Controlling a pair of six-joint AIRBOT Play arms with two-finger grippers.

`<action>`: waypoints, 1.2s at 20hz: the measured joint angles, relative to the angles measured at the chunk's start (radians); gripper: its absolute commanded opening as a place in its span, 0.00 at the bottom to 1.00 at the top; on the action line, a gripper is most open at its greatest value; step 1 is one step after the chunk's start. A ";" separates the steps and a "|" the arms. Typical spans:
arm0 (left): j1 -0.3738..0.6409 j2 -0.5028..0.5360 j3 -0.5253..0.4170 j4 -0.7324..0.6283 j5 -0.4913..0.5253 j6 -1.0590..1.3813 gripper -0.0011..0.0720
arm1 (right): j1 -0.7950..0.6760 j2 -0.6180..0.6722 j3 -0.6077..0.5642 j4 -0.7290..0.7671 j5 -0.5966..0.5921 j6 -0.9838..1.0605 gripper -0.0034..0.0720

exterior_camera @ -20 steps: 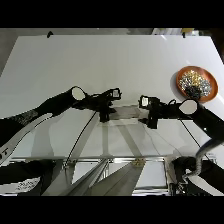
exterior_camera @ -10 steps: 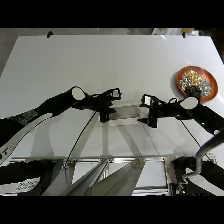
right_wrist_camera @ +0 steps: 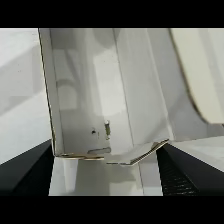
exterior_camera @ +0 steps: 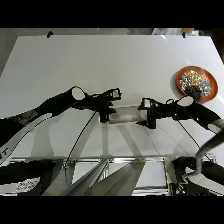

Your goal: Fold the box and place the chain.

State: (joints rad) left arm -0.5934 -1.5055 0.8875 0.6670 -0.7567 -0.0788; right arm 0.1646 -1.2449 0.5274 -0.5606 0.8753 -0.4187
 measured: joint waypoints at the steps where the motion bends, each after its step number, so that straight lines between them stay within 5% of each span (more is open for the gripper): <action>1: 0.000 0.000 0.000 0.000 0.000 0.000 0.03 | 0.000 -0.010 0.000 0.004 0.000 -0.012 0.92; 16: 0.000 0.000 0.000 0.001 0.001 0.000 0.03 | 0.066 -0.054 0.000 0.018 -0.024 -0.099 0.89; 24: 0.000 0.001 0.000 0.000 0.001 0.000 0.03 | 0.078 -0.085 0.001 0.023 -0.024 -0.106 0.64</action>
State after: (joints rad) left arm -0.5934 -1.5047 0.8875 0.6674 -0.7555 -0.0784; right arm 0.2428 -1.3296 0.5282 -0.5381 0.8513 -0.5251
